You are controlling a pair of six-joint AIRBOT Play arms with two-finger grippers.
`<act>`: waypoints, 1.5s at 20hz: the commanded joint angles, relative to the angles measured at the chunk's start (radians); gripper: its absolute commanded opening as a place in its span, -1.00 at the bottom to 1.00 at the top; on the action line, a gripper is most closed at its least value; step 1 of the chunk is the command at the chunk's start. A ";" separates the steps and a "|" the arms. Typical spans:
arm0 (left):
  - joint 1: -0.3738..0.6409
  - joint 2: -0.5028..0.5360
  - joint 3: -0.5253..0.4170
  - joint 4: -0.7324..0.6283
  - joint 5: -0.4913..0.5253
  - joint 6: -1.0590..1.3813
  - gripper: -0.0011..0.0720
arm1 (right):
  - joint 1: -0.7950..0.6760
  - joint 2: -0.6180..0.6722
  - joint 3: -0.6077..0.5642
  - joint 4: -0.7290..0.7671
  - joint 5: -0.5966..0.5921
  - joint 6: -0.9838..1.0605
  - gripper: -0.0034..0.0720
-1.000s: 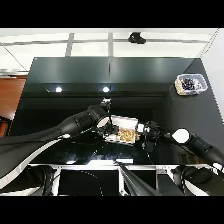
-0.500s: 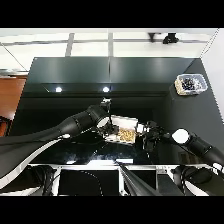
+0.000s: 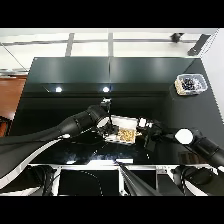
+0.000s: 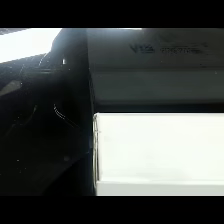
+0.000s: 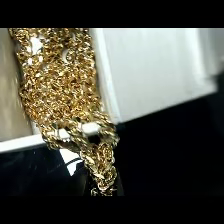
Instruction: Fold the box and place the chain.
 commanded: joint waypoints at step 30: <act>0.000 0.000 0.001 0.000 -0.001 0.000 -0.88 | -0.198 0.089 0.026 0.054 0.166 0.064 0.83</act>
